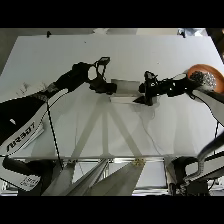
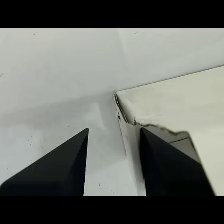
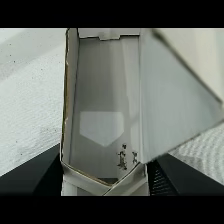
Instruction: Fold the box and place the chain.
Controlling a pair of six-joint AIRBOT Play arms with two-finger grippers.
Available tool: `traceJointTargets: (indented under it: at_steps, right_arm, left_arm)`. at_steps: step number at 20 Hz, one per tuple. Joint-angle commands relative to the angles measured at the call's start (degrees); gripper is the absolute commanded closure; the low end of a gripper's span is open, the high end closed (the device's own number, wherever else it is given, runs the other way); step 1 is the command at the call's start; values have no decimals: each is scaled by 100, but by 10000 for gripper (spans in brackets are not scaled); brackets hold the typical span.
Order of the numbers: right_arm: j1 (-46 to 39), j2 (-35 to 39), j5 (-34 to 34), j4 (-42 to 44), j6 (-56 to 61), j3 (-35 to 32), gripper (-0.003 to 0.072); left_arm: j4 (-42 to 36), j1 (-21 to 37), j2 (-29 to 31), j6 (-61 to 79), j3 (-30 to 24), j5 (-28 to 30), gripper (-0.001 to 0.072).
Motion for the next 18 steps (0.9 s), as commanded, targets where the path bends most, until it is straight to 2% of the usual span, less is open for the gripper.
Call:
traceJointTargets:
  at_steps: [1,7,11,18]
  right_arm:
    - [-4,-2,0,-11,0,2,247]
    - [-4,-2,0,-11,0,2,247]
    - [-4,-2,0,-11,0,2,247]
    - [-4,-2,0,-11,0,2,247]
  left_arm:
    - [245,-92,-61,-522,138,-302,378]
    - [695,-393,-570,-925,1217,-1215,385]
    - [778,-461,-697,-1342,1248,-1443,385]
    - [772,-463,-778,-1921,1248,-1427,386]
